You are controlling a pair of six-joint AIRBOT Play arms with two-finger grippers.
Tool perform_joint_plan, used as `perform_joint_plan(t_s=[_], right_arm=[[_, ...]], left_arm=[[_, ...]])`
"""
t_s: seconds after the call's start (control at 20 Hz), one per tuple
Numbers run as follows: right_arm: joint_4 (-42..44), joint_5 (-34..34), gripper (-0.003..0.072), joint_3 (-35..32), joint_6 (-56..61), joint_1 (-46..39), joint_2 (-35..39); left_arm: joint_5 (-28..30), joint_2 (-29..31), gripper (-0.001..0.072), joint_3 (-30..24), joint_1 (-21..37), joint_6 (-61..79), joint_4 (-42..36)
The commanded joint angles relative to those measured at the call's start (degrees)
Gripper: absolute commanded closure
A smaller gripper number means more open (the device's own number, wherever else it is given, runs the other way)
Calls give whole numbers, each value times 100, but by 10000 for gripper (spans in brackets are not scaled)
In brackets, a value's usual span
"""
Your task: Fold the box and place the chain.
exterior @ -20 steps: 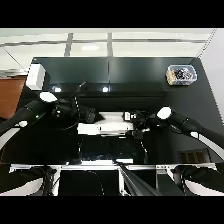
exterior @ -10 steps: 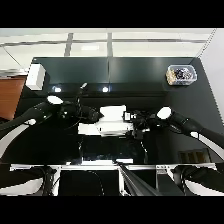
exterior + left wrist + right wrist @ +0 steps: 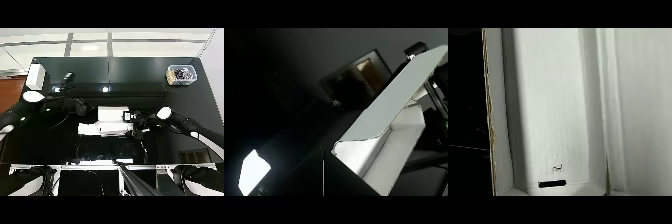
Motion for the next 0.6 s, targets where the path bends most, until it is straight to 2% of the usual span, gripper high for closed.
perform_joint_plan(t_s=[0.0,0.05,0.15,0.2,0.25,0.3,0.4,0.55], right_arm=[[0,-7,558,2,2,2,-2],[0,-9,558,0,2,2,-2],[0,-7,558,2,2,2,-2],[0,-7,558,2,2,2,-2],[0,-7,558,2,2,2,-2],[0,-7,558,2,2,2,-2],[0,-7,558,2,2,2,-2],[0,-7,558,2,2,2,-2]], left_arm=[[-636,890,682,-522,640,1108,-262],[-1021,909,682,-621,739,1639,-85],[-1204,809,673,-693,669,2299,664],[-1084,728,470,-693,557,2677,1014],[-892,629,118,-693,417,3174,1191],[-603,509,-7,-695,251,3620,1198],[-22,212,-6,-691,-212,4404,1198],[337,-186,4,-640,-922,4784,1198]])
